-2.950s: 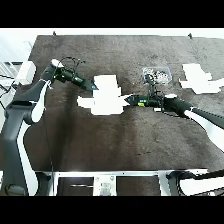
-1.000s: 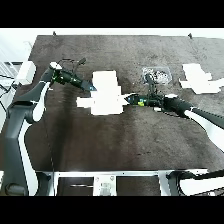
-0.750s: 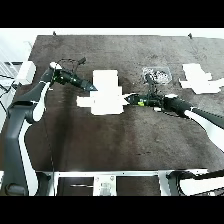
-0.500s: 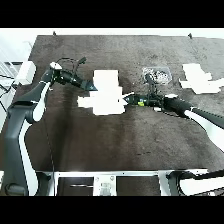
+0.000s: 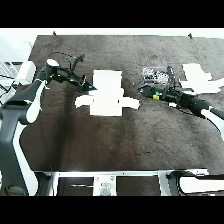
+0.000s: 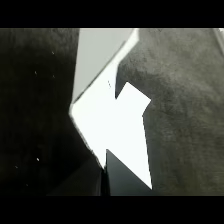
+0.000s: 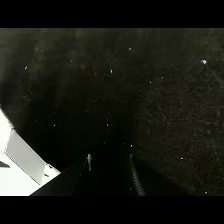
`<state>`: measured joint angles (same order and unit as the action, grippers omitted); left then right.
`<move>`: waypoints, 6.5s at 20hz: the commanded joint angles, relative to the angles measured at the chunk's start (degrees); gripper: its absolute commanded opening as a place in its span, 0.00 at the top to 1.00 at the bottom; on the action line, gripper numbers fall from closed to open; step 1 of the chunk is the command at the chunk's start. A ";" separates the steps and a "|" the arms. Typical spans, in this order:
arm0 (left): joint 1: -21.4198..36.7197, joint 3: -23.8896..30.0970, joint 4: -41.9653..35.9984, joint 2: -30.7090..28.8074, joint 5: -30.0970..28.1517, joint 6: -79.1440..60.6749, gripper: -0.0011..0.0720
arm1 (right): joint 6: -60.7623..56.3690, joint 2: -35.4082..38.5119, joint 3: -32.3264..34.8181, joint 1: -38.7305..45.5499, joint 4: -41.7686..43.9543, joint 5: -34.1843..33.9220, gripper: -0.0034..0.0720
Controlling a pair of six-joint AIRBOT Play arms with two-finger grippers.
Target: Fold the box and place the chain.
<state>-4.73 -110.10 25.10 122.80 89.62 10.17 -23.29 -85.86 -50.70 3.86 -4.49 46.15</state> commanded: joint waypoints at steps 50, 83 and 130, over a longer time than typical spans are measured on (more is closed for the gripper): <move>-2.71 19.04 -1.57 -4.35 -20.65 -26.71 0.96 | 33.42 6.69 7.21 -26.47 -31.50 -17.68 0.13; -2.71 19.04 -1.57 -4.35 -20.61 -26.69 0.96 | 34.51 -7.17 -13.40 -14.60 -27.52 -2.14 0.04; -2.71 19.04 -1.60 -4.35 -20.61 -26.71 0.96 | 41.83 -29.14 -34.88 -13.20 -27.45 22.32 0.09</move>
<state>-7.44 -91.07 23.51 118.45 69.01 -16.53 18.46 -114.91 -85.47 -9.28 -32.05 68.40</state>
